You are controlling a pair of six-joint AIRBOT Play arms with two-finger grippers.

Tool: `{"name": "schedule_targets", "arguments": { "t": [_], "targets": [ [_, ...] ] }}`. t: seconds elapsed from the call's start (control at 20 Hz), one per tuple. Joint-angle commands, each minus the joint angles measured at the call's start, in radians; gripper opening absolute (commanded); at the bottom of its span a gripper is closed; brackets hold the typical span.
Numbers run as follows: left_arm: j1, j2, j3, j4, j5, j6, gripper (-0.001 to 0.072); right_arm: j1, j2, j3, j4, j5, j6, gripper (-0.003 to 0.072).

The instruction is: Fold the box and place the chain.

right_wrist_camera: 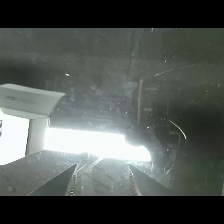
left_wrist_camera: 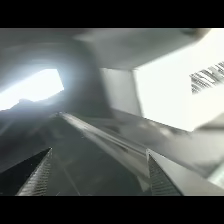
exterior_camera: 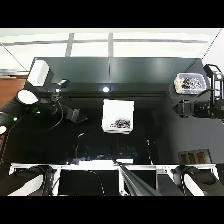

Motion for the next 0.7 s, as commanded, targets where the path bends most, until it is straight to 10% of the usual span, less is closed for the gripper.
{"name": "schedule_targets", "arguments": {
  "t": [0.0,0.65],
  "targets": [
    [-0.029,-0.101,-0.031,-0.19,-0.055,0.47,0.0706,0.0,0.0,-0.019,0.0,-0.005,0.016,0.0375],
    [-0.187,-0.266,0.069,-0.124,0.077,1.225,0.071,0.0,0.0,-0.068,0.0,-0.006,0.066,0.0375]
  ]
}}
